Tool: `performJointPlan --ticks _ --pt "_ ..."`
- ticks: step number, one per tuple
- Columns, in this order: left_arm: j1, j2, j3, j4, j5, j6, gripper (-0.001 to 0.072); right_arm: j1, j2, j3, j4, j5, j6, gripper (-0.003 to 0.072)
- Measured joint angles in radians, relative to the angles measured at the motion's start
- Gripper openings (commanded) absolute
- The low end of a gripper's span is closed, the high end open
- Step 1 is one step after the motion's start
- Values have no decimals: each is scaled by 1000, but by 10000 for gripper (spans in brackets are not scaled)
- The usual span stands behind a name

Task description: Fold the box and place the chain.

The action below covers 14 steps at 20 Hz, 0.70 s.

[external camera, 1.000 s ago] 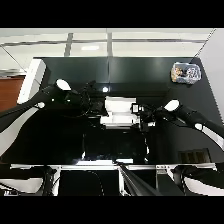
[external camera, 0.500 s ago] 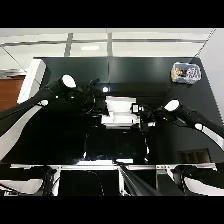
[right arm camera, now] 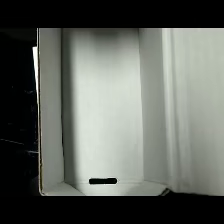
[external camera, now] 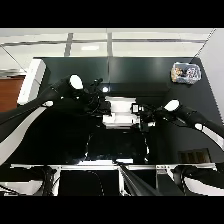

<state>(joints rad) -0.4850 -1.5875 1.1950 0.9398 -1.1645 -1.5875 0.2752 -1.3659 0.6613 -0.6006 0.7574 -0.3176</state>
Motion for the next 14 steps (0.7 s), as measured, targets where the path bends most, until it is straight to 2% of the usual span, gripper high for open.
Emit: performJointPlan --ticks 14 --pt "-28 -1 29 10 -3 -43 466 0 0 0 0 -2 2 458"
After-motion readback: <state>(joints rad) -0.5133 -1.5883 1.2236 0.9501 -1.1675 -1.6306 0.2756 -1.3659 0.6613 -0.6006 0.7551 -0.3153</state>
